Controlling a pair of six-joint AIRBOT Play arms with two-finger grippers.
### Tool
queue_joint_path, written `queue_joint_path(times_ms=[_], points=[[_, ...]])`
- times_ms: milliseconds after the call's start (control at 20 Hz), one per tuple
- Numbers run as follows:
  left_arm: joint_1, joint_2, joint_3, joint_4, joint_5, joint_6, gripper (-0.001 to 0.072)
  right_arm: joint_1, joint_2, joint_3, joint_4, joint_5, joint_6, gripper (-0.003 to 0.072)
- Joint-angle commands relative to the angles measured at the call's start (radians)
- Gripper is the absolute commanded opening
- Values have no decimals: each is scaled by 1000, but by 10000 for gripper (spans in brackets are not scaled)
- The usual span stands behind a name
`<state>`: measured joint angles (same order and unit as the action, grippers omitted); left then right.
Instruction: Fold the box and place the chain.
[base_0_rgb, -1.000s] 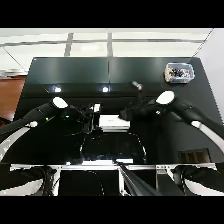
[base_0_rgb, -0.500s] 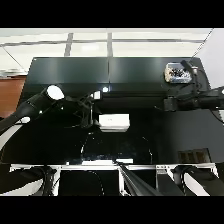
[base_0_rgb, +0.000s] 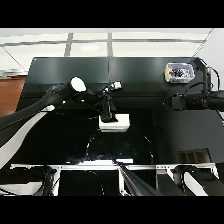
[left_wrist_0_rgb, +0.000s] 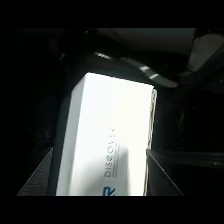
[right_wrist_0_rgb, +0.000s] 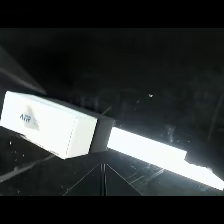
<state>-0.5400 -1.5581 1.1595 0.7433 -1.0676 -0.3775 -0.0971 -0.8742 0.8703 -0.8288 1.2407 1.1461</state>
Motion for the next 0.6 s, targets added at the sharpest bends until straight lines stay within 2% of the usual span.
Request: queue_joint_path(times_ms=[0, 550], points=[[-21, -35, 22, 6, -49, -39, 708, -3, 2, -1, -10, -11, 2, 19], [-100, -35, 48, 196, -72, -33, 709, -2, 2, -1, -17, -12, 2, 19]])
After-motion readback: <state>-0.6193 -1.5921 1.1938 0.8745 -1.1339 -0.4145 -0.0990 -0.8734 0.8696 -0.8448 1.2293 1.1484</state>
